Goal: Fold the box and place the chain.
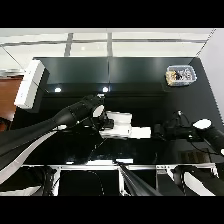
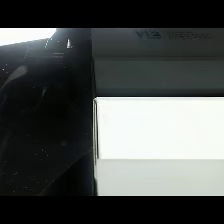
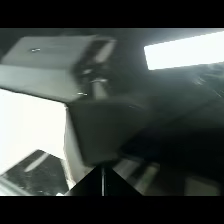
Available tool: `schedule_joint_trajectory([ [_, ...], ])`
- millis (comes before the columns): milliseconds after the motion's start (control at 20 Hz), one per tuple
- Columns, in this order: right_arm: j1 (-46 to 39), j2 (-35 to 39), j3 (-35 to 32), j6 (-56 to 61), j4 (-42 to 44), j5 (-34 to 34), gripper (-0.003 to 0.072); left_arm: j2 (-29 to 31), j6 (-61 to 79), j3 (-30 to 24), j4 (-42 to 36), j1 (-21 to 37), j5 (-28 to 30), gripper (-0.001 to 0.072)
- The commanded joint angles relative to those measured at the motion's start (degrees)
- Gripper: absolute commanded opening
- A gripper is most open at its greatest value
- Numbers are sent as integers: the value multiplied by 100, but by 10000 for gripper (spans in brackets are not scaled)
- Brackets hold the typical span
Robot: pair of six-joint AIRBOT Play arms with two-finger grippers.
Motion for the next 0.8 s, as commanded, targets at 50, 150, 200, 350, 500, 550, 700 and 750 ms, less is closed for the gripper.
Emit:
schedule_joint_trajectory([
  [50, 804, -531, 96, -595, 914, -485, 14, 0, 2, 4, -2, 2, -4, 26],
  [150, 946, -568, 212, -855, 1152, -487, 14, 0, 2, 4, -2, 2, -4, 26],
  [200, 1003, -568, 249, -870, 1204, -485, 14, 0, 2, 4, -2, 2, -4, 25],
  [350, 1062, -568, 337, -874, 1200, -337, 15, 0, 2, 4, -2, 2, -4, 26],
  [500, 1062, -568, 507, -898, 1204, -39, 392, 0, 2, 4, -2, 2, -22, 26],
  [550, 1062, -568, 579, -922, 1202, 76, 629, 0, 2, 4, -2, 2, -26, 26],
  [700, 1062, -568, 748, -927, 1384, 437, 633, 0, 2, 4, -2, 2, -24, 25],
  [750, 1062, -568, 765, -927, 1567, 481, 633, 0, 2, 4, -2, 2, -24, 25],
])
